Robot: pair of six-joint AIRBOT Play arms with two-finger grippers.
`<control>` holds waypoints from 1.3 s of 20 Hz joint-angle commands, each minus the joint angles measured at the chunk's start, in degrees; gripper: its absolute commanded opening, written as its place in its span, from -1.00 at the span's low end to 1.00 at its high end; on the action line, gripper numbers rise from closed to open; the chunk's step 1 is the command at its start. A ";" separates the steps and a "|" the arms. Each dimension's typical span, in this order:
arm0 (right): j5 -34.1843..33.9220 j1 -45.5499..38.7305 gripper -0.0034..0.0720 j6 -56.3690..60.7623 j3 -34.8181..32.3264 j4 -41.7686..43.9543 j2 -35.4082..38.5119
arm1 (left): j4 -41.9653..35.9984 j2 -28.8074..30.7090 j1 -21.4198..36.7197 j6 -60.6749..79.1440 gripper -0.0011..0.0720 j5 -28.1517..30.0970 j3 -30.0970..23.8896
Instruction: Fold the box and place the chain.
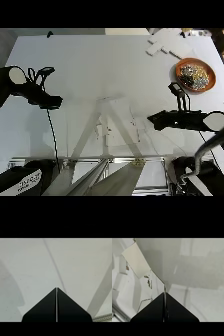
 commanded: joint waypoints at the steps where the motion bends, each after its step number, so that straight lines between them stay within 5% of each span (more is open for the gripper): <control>1: -2.23 2.38 -0.87 2.58 -0.66 -1.97 0.59 | -6.03 -0.02 -0.09 8.15 -0.93 0.70 -0.04; 2: -2.23 2.38 -0.87 2.58 -0.66 -1.97 0.59 | -10.10 -0.07 -0.09 13.92 -0.72 0.76 -0.04; 4: -2.14 2.38 -0.87 2.58 -0.66 -1.97 0.59 | -22.32 -0.74 -0.09 26.43 0.37 0.90 -0.04; 6: -1.97 2.38 -0.87 2.62 -0.66 -1.95 0.59 | -33.97 -2.89 -0.13 36.24 0.62 -0.37 -0.04; 9: -1.97 2.38 -0.87 2.86 -0.66 -1.90 0.61 | -46.18 -9.11 -0.26 45.51 0.62 -5.22 -0.07; 17: -1.84 2.38 -0.87 2.82 -0.66 -1.97 0.59 | -47.65 -23.26 -2.40 56.85 0.82 -6.67 -0.07; 26: -1.81 2.38 -0.87 2.84 -0.66 -1.95 0.61 | -56.02 -27.78 -13.90 67.32 0.73 2.78 -0.04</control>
